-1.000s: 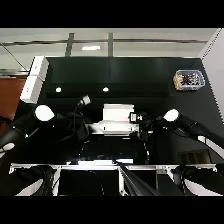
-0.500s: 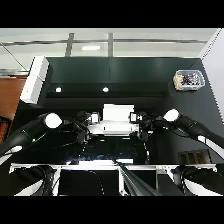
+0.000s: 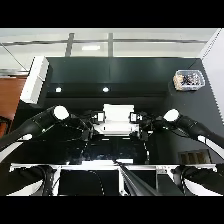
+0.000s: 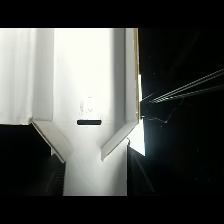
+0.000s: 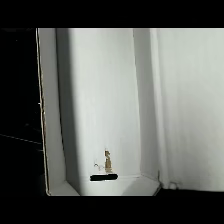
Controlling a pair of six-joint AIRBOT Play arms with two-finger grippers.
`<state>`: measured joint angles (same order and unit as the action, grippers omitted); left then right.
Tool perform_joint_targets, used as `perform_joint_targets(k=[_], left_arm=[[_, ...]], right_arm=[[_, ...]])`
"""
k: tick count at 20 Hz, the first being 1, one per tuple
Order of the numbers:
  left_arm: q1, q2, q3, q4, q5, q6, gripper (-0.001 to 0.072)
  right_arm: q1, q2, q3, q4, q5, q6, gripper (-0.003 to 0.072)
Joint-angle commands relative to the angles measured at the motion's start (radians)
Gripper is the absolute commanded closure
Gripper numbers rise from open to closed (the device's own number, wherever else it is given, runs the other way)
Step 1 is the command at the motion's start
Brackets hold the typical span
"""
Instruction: Fold the box and place the chain.
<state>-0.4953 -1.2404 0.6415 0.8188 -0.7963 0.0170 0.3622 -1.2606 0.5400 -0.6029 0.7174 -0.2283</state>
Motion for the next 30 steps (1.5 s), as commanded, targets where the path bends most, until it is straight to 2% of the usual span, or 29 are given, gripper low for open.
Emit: perform_joint_targets(k=[1,2,3,12,17,19,20,21,23,24,25,26,27,28,30], left_arm=[[-0.001,-0.007,0.006,-0.021,0.011,0.006,0.0412],[-0.001,-0.007,0.006,-0.034,0.006,0.005,0.0512],[-0.001,-0.007,0.006,-0.059,0.006,0.005,0.0551],[-0.001,-0.065,0.006,-0.308,-0.001,0.006,0.055],[-0.024,-0.095,0.006,-0.336,0.002,0.011,0.0552],[-0.027,-0.095,0.006,-0.329,0.004,0.041,0.0683],[-0.027,-0.095,0.006,-0.33,0.02,0.034,0.0683],[-0.027,-0.094,0.006,-0.33,0.039,0.021,0.0667],[-0.027,-0.094,0.006,-0.33,0.063,0.016,0.0302],[-0.026,-0.094,0.006,-0.329,0.053,0.014,0.0438],[-0.026,-0.093,0.006,-0.326,0.047,0.014,0.0614],[-0.026,-0.093,0.006,-0.327,0.034,0.014,0.0566],[-0.026,-0.092,0.006,-0.325,0.008,0.014,0.0583],[-0.023,-0.084,0.006,-0.314,-0.022,0.014,0.0682],[-0.017,-0.043,0.006,-0.233,-0.065,-0.023,0.0685]], right_arm=[[0.001,0.0,0.0,0.0,0.0,0.0,0.0334],[0.001,0.0,0.0,0.0,0.0,0.0,0.0334],[0.001,0.0,0.0,0.0,0.0,0.0,0.0334],[0.001,0.0,0.0,0.0,0.0,0.0,0.0333],[0.001,0.0,0.0,0.0,0.0,0.0,0.0333],[0.001,0.0,0.0,0.0,0.0,0.0,0.0334],[0.001,0.0,0.0,0.0,0.0,0.0,0.0333],[0.001,0.0,0.0,0.0,0.0,0.0,0.0334],[0.001,0.0,0.0,0.0,0.0,0.0,0.0334],[0.001,0.0,0.0,0.0,0.001,0.0,0.0334],[0.001,0.0,0.0,0.0,0.0,0.0,0.0334],[0.001,0.0,0.0,0.0,0.0,0.0,0.0333],[0.001,0.0,0.0,0.0,0.0,0.0,0.0334],[0.001,0.0,0.0,0.0,0.0,0.0,0.0334],[0.001,0.0,0.0,0.0,0.0,0.0,0.0334]])
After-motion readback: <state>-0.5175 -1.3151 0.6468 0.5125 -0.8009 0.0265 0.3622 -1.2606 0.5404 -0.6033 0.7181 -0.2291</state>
